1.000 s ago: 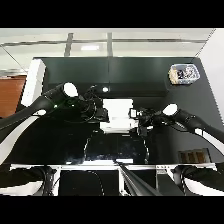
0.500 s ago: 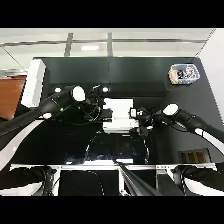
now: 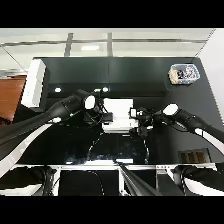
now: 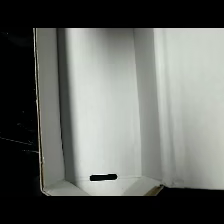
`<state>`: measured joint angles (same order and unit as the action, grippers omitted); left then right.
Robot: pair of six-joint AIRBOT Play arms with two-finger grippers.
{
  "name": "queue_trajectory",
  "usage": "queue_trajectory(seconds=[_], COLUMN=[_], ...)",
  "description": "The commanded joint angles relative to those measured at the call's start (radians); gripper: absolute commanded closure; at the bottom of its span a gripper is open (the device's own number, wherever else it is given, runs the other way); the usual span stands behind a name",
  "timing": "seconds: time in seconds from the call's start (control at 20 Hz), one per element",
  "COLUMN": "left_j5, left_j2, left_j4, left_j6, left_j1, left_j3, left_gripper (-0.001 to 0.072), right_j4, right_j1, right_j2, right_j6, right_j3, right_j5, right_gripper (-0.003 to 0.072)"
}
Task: Fold the box and place the chain.
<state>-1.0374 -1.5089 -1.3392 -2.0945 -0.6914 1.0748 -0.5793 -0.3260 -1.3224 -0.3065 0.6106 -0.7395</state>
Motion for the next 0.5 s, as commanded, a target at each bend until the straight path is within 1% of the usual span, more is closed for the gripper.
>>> queue_trajectory(seconds=[0.0,0.1,0.25,0.35,0.45], left_j5=[-0.051,-0.097,-0.145,-0.122,-0.100], left_j2=[-0.005,-0.014,-0.060,-0.080,-0.080], left_j4=[-0.111,-0.132,-0.142,-0.156,-0.159], left_j6=[-0.142,-0.166,-0.169,-0.198,-0.231], left_j1=[-0.015,-0.015,-0.052,-0.085,-0.095], left_j3=[0.002,0.016,0.077,0.117,0.130], left_gripper=[0.0236,0.0237,0.0237,0.0237,0.0236], right_j4=[0.000,0.000,0.000,0.000,0.000], right_j1=[-0.001,-0.001,-0.001,-0.001,-0.001], right_j2=[-0.001,-0.001,-0.001,-0.001,-0.001], right_j6=[0.000,0.000,0.000,0.000,0.000], right_j3=[0.000,0.000,0.000,0.000,0.000], right_j5=[-0.001,-0.001,-0.001,-0.001,-0.001], right_gripper=[0.0212,0.0212,0.0212,0.0212,0.0212])
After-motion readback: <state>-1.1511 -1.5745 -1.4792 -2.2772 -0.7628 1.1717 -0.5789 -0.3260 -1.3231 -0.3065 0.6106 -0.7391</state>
